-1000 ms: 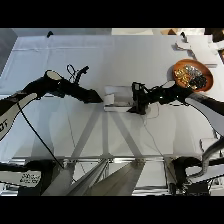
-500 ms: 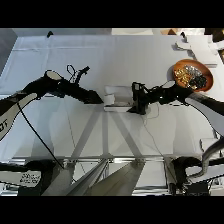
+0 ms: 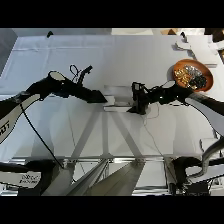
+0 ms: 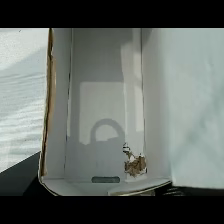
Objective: Fold the box and place the chain.
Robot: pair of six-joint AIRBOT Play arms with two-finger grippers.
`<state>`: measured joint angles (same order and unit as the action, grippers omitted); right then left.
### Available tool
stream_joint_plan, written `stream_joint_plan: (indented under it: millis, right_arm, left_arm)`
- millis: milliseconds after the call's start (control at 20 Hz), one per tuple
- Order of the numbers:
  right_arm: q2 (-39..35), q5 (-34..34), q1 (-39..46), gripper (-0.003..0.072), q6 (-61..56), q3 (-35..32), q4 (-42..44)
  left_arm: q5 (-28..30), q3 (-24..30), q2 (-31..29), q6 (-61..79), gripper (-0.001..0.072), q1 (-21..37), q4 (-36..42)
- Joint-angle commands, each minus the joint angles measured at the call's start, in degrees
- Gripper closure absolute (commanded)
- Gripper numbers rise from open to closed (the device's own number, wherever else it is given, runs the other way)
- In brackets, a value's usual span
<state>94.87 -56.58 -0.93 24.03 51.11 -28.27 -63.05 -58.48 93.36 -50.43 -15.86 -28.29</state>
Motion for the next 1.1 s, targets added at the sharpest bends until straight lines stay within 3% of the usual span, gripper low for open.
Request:
stream_joint_plan:
  millis: [0, 250, 500, 950, 1050]
  right_arm:
    - [0.0, 0.0, 0.0, 0.0156, 0.0, 0.1, 0.0]
    - [0.0, 0.0, 0.0, 0.0156, 0.0, 0.1, 0.0]
    - [0.0, 0.0, 0.0, 0.0156, 0.0, 0.1, 0.0]
    - [0.0, 0.0, 0.0, 0.0156, 0.0, 0.1, 0.0]
    - [0.0, 0.0, 0.0, 0.0156, 0.0, 0.1, 0.0]
  left_arm:
    - [7.2, 0.0, -0.4, 0.1, 0.0294, -2.7, -0.8]
    - [16.3, 0.0, -4.6, -5.9, 0.0294, -6.8, -13.7]
    - [17.6, 0.0, -6.4, -18.8, 0.0296, -10.9, -28.3]
    - [22.1, 0.0, -6.9, -28.6, 0.0287, -17.1, -32.7]
    - [21.6, 0.0, -7.6, -28.8, 0.0008, -17.0, -33.7]
